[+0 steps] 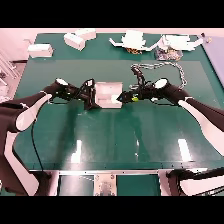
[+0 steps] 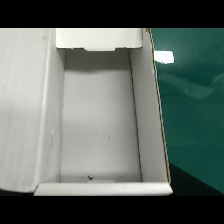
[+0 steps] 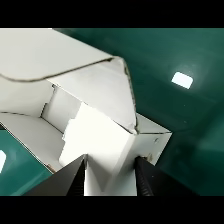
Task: Fold the box and place the chain.
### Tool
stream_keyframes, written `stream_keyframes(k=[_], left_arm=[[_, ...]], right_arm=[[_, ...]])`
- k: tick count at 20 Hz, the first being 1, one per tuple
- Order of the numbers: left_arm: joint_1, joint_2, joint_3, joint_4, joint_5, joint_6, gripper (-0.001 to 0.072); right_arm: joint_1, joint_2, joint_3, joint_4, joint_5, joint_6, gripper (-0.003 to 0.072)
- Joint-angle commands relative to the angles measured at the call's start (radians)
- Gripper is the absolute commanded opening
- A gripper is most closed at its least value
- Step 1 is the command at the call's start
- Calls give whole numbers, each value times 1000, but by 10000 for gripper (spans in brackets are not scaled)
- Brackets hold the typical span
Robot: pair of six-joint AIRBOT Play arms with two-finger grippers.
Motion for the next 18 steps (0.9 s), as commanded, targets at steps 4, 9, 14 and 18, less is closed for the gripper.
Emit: stream_keyframes(k=[4, 9, 14, 18], left_arm=[[-1, 0, 1, -2, -1, 0, 490], [-1, 0, 1, -2, -1, 0, 490], [-1, 0, 1, -2, -1, 0, 490], [-1, 0, 1, -2, -1, 0, 490]], right_arm=[[41, 1, 81, -295, -1, 248, 377], [101, 1, 191, -555, 66, 442, 380], [142, 1, 219, -590, 79, 496, 398], [145, 1, 219, -656, 157, 578, 450]])
